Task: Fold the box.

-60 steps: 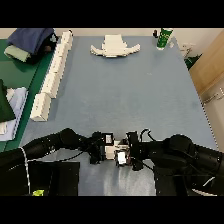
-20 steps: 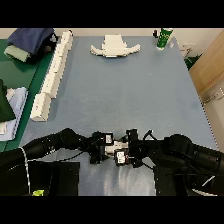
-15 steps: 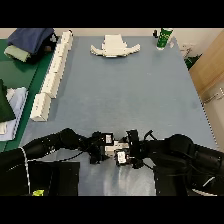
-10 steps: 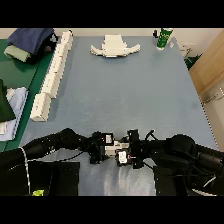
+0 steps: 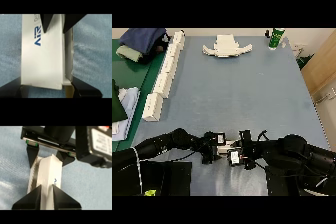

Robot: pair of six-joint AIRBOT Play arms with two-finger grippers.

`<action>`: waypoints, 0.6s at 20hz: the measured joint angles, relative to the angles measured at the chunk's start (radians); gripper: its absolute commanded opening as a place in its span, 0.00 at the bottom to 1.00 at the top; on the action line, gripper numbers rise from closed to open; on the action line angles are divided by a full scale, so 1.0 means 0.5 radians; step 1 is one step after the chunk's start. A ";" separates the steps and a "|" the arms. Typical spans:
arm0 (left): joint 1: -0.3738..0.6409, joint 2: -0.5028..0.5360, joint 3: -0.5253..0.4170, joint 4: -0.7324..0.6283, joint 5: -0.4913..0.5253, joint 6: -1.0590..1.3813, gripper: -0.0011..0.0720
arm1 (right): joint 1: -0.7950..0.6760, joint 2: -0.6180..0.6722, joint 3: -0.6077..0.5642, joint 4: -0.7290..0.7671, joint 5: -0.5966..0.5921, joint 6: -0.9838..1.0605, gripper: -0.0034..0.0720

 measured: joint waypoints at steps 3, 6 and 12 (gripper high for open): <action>0.000 0.000 0.000 0.000 0.001 0.000 0.66 | 0.001 -0.012 0.000 0.013 -0.018 0.000 0.30; 0.000 0.000 0.000 0.001 0.001 0.002 0.66 | 0.000 -0.037 0.000 0.065 -0.056 0.001 0.30; 0.000 0.000 0.000 0.003 0.001 0.002 0.66 | -0.001 -0.056 0.002 0.115 -0.091 0.001 0.30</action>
